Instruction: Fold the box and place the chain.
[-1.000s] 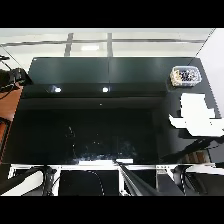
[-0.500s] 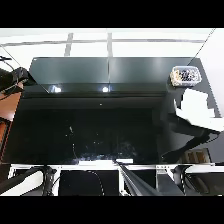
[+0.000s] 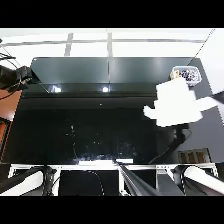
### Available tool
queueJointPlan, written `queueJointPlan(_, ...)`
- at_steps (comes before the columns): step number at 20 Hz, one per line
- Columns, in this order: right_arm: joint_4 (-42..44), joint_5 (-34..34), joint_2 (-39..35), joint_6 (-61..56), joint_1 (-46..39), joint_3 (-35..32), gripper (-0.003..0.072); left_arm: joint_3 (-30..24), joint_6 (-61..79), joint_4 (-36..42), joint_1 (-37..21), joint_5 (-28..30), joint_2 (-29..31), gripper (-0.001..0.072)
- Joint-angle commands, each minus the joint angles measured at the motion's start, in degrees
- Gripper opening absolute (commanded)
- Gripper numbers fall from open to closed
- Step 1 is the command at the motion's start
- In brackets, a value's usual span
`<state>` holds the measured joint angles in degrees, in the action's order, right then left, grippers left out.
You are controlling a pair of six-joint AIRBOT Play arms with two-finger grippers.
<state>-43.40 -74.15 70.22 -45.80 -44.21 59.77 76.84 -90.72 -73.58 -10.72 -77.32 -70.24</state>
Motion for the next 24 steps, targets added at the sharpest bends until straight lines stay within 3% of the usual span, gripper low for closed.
queueJointPlan(1, 6.5, 11.4, -14.1, -1.6, 15.9, -16.9, 0.0014, -1.1, 3.8, 4.4, 4.2, 1.8, 0.1, 0.0706)
queueJointPlan(3, 12.4, 25.1, -21.9, -6.0, 26.4, -27.9, 0.0014, -5.0, 6.0, 9.0, 8.8, 4.7, 0.8, 0.0707)
queueJointPlan(5, 18.8, 33.5, -26.2, -5.8, 36.7, -35.6, 0.0015, -10.6, 9.4, 14.8, 13.9, 10.0, 1.3, 0.0707)
queueJointPlan(8, 19.5, 43.5, -26.4, -10.4, 53.0, -40.1, 0.0014, -17.6, 12.9, 18.6, 22.1, 21.2, 1.2, 0.0707)
queueJointPlan(10, 19.5, 49.1, -26.4, -12.7, 59.6, -40.4, 0.0015, -19.6, 12.9, 18.6, 24.9, 25.5, 0.7, 0.0706)
queueJointPlan(12, 19.6, 51.1, -26.4, -14.0, 62.2, -40.4, 0.0015, -19.9, 8.0, 19.9, 24.2, 24.3, -2.0, 0.0706)
queueJointPlan(15, 19.3, 50.9, -26.4, -14.0, 62.3, -40.4, 0.0015, -19.8, 13.7, 27.4, 20.8, 17.2, -9.9, 0.0705)
queueJointPlan(19, 19.3, 50.8, -26.4, -14.0, 62.3, -40.4, 0.0015, -19.8, 25.6, 44.8, 15.6, 5.4, -20.8, 0.0688)
queueJointPlan(24, 19.3, 50.8, -26.4, -14.0, 62.4, -40.4, 0.0015, -19.8, 28.2, 47.5, 18.0, 7.8, -25.2, 0.0685)
